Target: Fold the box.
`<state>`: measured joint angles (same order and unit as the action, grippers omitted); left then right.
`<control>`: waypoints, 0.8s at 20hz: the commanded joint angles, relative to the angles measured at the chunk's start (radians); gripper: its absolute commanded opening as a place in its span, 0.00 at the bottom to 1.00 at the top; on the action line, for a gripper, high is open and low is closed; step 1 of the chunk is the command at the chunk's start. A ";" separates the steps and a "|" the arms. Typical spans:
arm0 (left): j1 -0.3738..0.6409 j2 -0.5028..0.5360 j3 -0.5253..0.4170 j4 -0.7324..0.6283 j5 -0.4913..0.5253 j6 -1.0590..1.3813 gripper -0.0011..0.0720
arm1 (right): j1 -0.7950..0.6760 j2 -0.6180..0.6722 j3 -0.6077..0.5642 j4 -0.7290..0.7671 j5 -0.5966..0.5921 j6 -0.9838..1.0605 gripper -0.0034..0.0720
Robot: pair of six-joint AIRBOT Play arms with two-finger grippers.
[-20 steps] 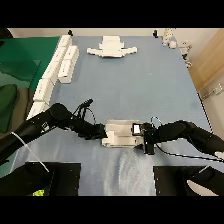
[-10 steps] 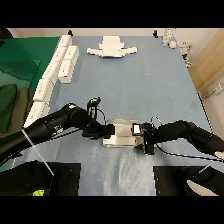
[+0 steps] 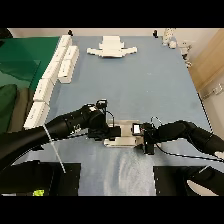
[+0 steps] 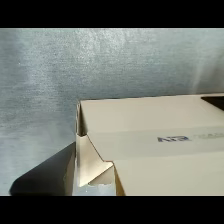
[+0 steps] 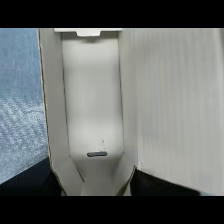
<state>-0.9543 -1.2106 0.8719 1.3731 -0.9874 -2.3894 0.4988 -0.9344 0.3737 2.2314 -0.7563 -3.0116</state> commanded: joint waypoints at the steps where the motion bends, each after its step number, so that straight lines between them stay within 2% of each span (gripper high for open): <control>1: -0.029 -0.051 0.040 0.104 -0.051 -0.063 0.50 | 0.001 0.001 0.001 0.000 0.000 0.000 0.75; 9: -0.063 -0.141 0.064 0.129 -0.051 -0.071 0.48 | 0.001 0.001 0.001 0.000 0.000 0.000 0.75; 16: -0.063 -0.144 0.064 0.154 -0.042 -0.068 0.48 | 0.001 0.001 0.001 -0.001 0.000 0.000 0.75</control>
